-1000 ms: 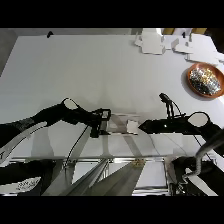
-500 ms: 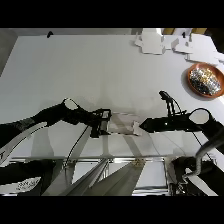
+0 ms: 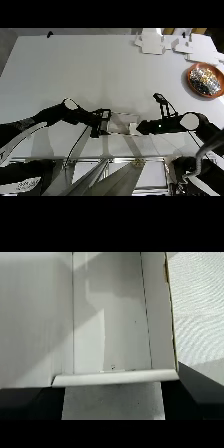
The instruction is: Fold the box and place the chain.
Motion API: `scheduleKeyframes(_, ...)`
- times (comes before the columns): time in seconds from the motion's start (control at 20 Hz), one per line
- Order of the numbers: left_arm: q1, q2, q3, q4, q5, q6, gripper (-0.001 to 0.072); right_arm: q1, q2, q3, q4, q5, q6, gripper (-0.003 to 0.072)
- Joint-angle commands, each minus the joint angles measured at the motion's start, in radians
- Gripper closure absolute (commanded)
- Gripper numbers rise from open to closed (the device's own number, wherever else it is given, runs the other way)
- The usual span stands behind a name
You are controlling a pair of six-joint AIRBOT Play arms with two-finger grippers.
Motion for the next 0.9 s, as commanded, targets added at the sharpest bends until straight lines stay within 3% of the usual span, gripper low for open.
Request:
scheduleKeyframes(0.0,0.001,0.0,0.001,0.0,0.0,0.0,0.0437,0.082,-0.008,0.037,-0.14,-0.044,0.246,0.0321)
scheduleKeyframes(0.4,0.001,0.0,0.001,0.0,0.0,0.0,0.0437,0.27,-0.203,0.193,-0.266,-0.034,0.541,0.033)
scheduleKeyframes(0.85,0.001,0.0,0.001,0.0,0.0,0.0,0.0437,0.376,-0.238,0.252,-0.512,0.049,0.961,0.0332)
